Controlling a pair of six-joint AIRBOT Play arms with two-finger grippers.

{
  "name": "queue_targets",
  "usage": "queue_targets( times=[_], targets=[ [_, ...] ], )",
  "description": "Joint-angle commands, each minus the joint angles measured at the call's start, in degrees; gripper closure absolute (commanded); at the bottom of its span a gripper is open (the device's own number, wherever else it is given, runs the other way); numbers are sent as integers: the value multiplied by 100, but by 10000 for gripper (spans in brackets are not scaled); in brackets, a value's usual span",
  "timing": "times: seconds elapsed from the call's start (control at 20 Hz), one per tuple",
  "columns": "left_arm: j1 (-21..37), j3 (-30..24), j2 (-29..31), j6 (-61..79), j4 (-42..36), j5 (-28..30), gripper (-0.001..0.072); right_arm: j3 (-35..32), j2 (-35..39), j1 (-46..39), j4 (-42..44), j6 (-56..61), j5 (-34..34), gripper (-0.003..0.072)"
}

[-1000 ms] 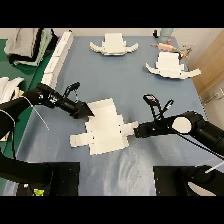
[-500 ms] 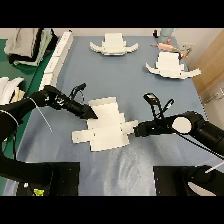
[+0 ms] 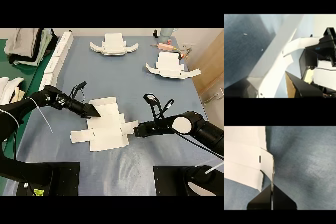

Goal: Fold the box.

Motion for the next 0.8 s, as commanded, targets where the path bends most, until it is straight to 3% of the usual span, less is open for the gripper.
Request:
queue_targets(
  times=[0.0,0.25,0.35,0.75],
  targets=[
    [118,7,-2,-22,-24,151,180,-2,-2,2,2,-2,57,683],
    [151,11,-2,9,-28,98,184,-2,-2,2,-17,-2,55,683],
    [151,11,-2,136,-28,83,359,-2,-2,2,-20,-2,57,683],
    [-7,260,-4,304,42,-35,360,-2,-2,2,-59,-2,61,683]
  ],
)
